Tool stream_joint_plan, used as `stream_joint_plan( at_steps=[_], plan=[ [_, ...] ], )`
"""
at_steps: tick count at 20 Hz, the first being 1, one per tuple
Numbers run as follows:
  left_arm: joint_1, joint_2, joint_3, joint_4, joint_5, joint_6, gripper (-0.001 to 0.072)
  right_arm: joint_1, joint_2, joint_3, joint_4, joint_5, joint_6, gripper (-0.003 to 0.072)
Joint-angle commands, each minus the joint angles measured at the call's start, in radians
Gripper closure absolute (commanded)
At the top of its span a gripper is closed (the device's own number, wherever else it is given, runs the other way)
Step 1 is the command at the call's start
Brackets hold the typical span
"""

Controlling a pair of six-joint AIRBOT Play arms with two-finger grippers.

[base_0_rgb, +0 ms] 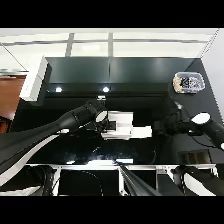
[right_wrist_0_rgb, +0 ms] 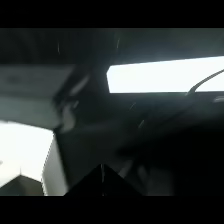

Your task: Fold the box and place the chain.

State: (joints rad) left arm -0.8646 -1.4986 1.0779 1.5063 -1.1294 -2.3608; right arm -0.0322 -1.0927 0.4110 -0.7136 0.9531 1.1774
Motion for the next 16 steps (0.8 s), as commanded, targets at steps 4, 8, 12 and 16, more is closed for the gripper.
stream_joint_plan(
  at_steps=[4, 8, 12, 16],
  plan=[
    [0.000, 0.000, 0.000, 0.001, -0.001, 0.000, 0.0684, 0.167, -0.115, -0.002, 0.343, 0.027, -0.217, 0.0674],
    [0.000, 0.000, 0.000, 0.001, 0.000, 0.000, 0.0684, 0.161, -0.115, 0.108, 0.305, 0.129, -0.207, 0.0389],
    [0.000, 0.000, 0.000, 0.001, 0.002, 0.000, 0.0684, 0.203, -0.115, 0.127, 0.289, 0.182, -0.190, 0.0068],
    [0.000, 0.000, 0.000, 0.001, 0.002, 0.000, 0.0684, 0.257, -0.115, 0.127, 0.291, 0.098, -0.185, 0.0068]
  ],
)
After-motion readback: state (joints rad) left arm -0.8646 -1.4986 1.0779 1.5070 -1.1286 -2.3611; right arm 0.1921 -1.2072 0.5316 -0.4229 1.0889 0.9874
